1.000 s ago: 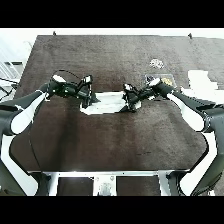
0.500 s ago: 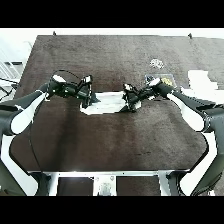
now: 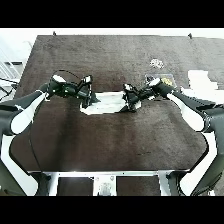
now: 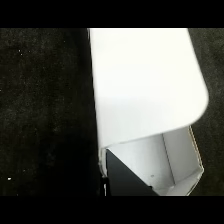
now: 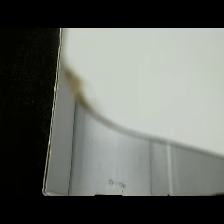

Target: Fold the box and place the chain.

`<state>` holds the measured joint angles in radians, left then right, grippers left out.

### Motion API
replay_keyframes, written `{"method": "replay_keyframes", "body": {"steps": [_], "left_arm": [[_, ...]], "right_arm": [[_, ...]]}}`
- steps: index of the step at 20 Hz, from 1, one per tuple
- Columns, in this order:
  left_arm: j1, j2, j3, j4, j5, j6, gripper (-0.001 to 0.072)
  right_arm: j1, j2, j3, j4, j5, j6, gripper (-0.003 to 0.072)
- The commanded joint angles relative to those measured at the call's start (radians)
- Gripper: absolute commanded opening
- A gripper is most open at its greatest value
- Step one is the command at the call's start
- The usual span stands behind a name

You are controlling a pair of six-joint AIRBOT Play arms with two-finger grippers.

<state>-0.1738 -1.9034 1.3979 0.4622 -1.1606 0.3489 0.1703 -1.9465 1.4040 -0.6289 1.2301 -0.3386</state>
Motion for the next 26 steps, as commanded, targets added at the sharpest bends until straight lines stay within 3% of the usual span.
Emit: {"method": "replay_keyframes", "body": {"steps": [1, 15, 16, 17, 21, 26], "left_arm": [[0.000, 0.001, 0.000, -0.001, 0.001, 0.000, 0.0022], [0.000, 0.001, 0.000, 0.000, -0.002, 0.000, 0.0023], [0.000, 0.001, 0.001, 0.000, -0.002, 0.001, 0.0197], [0.000, 0.002, 0.001, 0.000, -0.003, 0.000, 0.0419], [0.002, 0.007, 0.029, 0.002, -0.035, 0.000, 0.0403], [0.064, 0.007, 0.135, 0.055, -0.201, -0.100, 0.0403]], "right_arm": [[0.001, -0.001, 0.000, 0.000, 0.000, 0.000, 0.0572], [0.001, -0.001, 0.000, 0.000, 0.000, 0.000, 0.0572], [0.001, -0.001, 0.000, 0.000, 0.000, 0.000, 0.0572], [0.001, -0.001, 0.000, 0.000, 0.000, 0.000, 0.0572], [0.001, -0.001, 0.000, 0.000, 0.000, 0.000, 0.0572], [0.001, -0.001, 0.000, 0.000, 0.000, 0.000, 0.0572]]}}
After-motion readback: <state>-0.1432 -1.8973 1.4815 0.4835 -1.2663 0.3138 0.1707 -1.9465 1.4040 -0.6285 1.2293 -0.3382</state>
